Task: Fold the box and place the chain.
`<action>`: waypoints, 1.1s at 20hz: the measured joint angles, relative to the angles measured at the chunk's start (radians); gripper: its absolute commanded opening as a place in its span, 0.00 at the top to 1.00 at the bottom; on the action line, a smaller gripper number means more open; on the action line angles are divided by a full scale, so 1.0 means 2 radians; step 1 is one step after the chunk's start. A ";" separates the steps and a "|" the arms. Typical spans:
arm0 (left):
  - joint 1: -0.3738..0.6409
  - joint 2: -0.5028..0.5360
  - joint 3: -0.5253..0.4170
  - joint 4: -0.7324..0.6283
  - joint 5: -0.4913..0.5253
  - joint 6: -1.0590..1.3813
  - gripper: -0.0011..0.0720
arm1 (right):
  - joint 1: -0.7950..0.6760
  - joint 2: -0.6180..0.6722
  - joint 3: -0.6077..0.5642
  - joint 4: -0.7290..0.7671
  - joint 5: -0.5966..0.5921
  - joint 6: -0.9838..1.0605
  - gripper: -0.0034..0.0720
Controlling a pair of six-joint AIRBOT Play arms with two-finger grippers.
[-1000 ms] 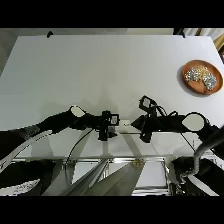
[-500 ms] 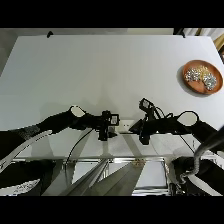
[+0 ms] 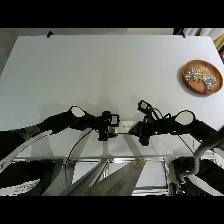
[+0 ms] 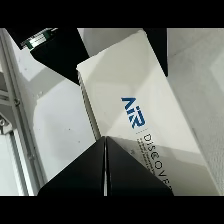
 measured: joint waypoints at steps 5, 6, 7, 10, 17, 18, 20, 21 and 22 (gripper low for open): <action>0.000 0.000 0.000 0.000 0.000 0.000 0.64 | 0.000 -0.002 0.000 -0.010 0.001 0.001 0.94; 0.000 0.000 0.000 0.000 0.000 0.000 0.64 | 0.000 -0.002 0.000 -0.011 0.001 0.001 0.94; 0.000 0.000 0.000 -0.001 0.000 0.000 0.64 | 0.000 -0.002 0.000 -0.012 0.000 0.001 0.94; 0.000 0.000 0.000 -0.001 0.000 -0.001 0.64 | 0.000 -0.001 0.012 -0.018 0.003 0.004 0.93; 0.000 0.000 0.000 -0.001 0.002 -0.001 0.64 | 0.000 0.023 0.125 -0.116 0.008 0.158 0.93; 0.000 0.000 0.000 -0.001 0.002 -0.001 0.64 | 0.000 0.024 0.146 -0.162 0.015 0.210 0.93; 0.000 0.000 0.000 -0.001 0.001 -0.001 0.64 | 0.000 0.026 0.181 -0.260 0.036 0.305 0.93; 0.000 0.000 0.000 -0.001 0.001 0.000 0.64 | 0.000 0.026 0.193 -0.308 0.049 0.345 0.93; 0.000 0.000 0.000 -0.001 0.001 0.000 0.64 | 0.000 0.027 0.202 -0.356 0.068 0.382 0.93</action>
